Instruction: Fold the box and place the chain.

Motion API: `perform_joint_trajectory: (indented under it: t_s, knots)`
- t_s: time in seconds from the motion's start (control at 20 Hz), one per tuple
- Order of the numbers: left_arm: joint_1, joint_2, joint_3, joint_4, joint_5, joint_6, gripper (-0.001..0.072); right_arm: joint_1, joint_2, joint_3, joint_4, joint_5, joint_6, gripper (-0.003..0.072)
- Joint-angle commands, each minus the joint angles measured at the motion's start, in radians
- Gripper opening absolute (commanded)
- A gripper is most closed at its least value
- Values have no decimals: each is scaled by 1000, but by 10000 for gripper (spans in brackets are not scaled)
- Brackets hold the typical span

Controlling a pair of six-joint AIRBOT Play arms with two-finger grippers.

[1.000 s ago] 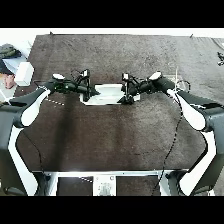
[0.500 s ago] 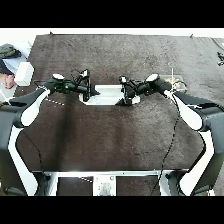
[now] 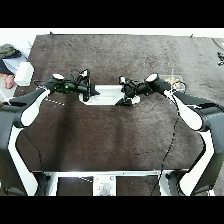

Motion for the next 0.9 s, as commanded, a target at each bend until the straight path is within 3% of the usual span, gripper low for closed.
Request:
perform_joint_trajectory:
  t_s: [0.0, 0.15, 0.2, 0.85]
  knots:
    - [0, -1, 0, 0, 0, 0, 12, 0, -1, 1, -13, -12, -2, 535]
    - [0, -1, 0, 0, 0, 0, 12, 0, -1, 1, -21, -18, -11, 519]
    - [0, -1, 0, 0, 1, 0, 12, 0, -1, 1, -20, -19, -13, 436]
    - [0, -1, 0, 0, 1, 0, 12, 0, -1, 1, -20, -42, -13, 437]
